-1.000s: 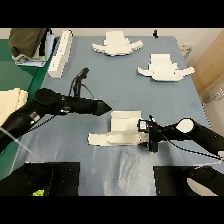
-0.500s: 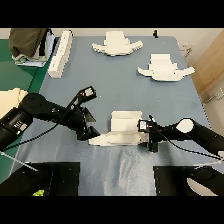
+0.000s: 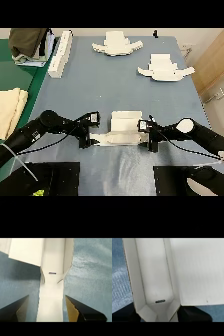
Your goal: Fold the box.
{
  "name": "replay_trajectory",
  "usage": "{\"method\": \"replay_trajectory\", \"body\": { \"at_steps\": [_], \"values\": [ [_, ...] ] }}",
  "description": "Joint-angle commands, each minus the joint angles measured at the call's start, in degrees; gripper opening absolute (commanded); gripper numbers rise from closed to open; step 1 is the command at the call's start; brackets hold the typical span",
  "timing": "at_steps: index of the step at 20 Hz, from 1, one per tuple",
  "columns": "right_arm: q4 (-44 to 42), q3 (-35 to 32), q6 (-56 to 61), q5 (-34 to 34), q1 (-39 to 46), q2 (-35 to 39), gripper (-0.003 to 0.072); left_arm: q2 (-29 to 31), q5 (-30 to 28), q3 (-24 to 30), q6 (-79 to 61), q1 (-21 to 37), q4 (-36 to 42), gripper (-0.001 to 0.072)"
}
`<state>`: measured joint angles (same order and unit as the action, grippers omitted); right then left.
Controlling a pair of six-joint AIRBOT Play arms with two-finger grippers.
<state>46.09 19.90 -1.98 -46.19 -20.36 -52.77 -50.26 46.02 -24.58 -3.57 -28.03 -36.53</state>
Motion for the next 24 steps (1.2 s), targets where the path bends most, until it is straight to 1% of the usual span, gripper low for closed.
{"method": "replay_trajectory", "body": {
  "at_steps": [1,3,5,8,9,10,11,13,14,15,16,20,22,24],
  "values": [
    [0.00,0.02,0.02,0.00,0.02,0.00,0.0546,-4.76,-3.08,1.01,-10.88,-2.67,9.46,0.0687],
    [-0.02,0.02,0.02,-0.02,0.02,0.00,0.0546,-6.73,-3.91,1.01,-11.02,-3.54,11.26,0.0687],
    [0.00,0.02,0.02,-0.02,0.02,0.00,0.0546,-7.65,-4.04,1.01,-10.95,-4.48,11.45,0.0686],
    [0.00,0.02,0.02,0.00,0.02,0.00,0.0546,-9.05,-4.22,0.98,-10.75,-6.29,14.32,0.0683],
    [0.00,0.02,0.02,0.00,0.02,0.00,0.0546,-9.68,-5.14,0.98,-10.47,-6.91,14.91,0.0617],
    [-0.02,0.02,0.02,-0.02,0.02,-0.02,0.0546,-10.16,-6.23,0.98,-10.40,-7.41,14.99,0.0495],
    [0.00,0.02,0.02,-0.02,0.02,0.00,0.0546,-10.56,-7.15,0.94,-10.43,-7.76,15.13,0.0449],
    [0.00,0.02,0.02,0.00,0.02,0.00,0.0546,-11.28,-8.55,0.70,-10.40,-8.39,15.52,0.0448],
    [0.00,0.02,0.02,-0.02,0.02,0.00,0.0546,-11.63,-8.76,0.50,-10.38,-8.70,16.02,0.0436],
    [-0.02,0.02,0.02,-0.02,0.02,0.00,0.0546,-11.85,-8.87,0.33,-10.29,-9.09,16.17,0.0295],
    [0.00,0.02,0.02,-0.02,0.02,0.00,0.0546,-11.89,-9.18,0.28,-10.27,-9.57,16.41,0.0235],
    [0.00,0.02,0.02,-0.02,0.02,0.00,0.0546,-11.89,-11.32,0.22,-9.90,-10.23,16.44,0.0235],
    [0.00,0.02,0.02,0.00,0.02,0.00,0.0546,-11.89,-11.54,0.20,-10.01,-10.25,17.77,0.0234],
    [0.00,0.02,0.02,-0.02,0.02,0.00,0.0546,-11.89,-13.07,0.13,-11.21,-11.28,19.91,0.0233]
  ]
}}
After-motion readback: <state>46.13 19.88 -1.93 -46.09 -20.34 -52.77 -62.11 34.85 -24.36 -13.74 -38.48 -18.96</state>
